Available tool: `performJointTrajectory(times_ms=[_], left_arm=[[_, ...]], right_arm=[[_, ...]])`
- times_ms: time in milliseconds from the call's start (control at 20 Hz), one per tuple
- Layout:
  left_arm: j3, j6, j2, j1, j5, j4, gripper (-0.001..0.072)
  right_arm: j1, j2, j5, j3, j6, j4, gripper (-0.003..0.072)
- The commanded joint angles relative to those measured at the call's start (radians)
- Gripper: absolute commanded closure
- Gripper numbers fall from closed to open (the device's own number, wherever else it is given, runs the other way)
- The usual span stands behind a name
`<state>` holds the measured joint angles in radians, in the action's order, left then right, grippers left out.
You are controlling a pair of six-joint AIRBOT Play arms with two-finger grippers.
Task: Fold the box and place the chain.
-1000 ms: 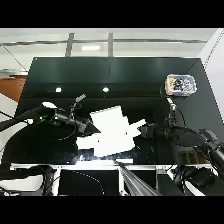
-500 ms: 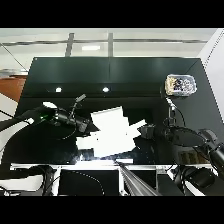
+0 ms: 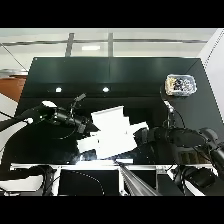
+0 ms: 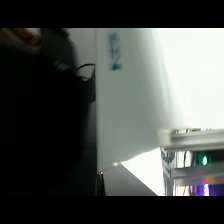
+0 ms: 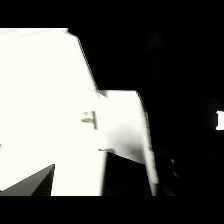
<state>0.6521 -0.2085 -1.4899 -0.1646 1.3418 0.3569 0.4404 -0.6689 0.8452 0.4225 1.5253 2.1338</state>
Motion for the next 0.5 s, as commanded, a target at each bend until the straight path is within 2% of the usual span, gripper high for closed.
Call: performJointTrajectory(times_ms=[0, 100, 150, 200, 250, 350, 400, 450], left_arm=[[0.015, 0.063, 0.077, -0.014, -0.024, 0.006, 0.0685], [0.011, 0.098, 0.169, -0.060, -0.061, 0.031, 0.0685], [0.005, 0.132, 0.215, -0.098, -0.065, 0.064, 0.0685], [-0.007, 0.148, 0.269, -0.145, -0.112, 0.115, 0.0685], [-0.030, 0.153, 0.321, -0.184, -0.198, 0.159, 0.0685], [-0.111, 0.191, 0.399, -0.237, -0.447, 0.128, 0.0682], [-0.143, 0.247, 0.410, -0.245, -0.500, 0.097, 0.0681], [-0.164, 0.305, 0.409, -0.247, -0.509, 0.084, 0.0681]], right_arm=[[-0.061, 0.002, 0.232, 0.086, 0.005, -0.215, -0.0007], [-0.097, 0.002, 0.313, 0.155, 0.065, -0.319, -0.0007], [-0.105, 0.002, 0.328, 0.179, 0.100, -0.360, -0.0007], [-0.104, 0.002, 0.327, 0.192, 0.130, -0.401, -0.0007], [-0.104, 0.002, 0.326, 0.195, 0.161, -0.439, -0.0007], [-0.104, 0.002, 0.309, 0.195, 0.185, -0.517, -0.0007], [-0.104, 0.002, 0.289, 0.195, 0.185, -0.562, -0.0007], [-0.104, 0.002, 0.257, 0.195, 0.185, -0.603, -0.0007]])
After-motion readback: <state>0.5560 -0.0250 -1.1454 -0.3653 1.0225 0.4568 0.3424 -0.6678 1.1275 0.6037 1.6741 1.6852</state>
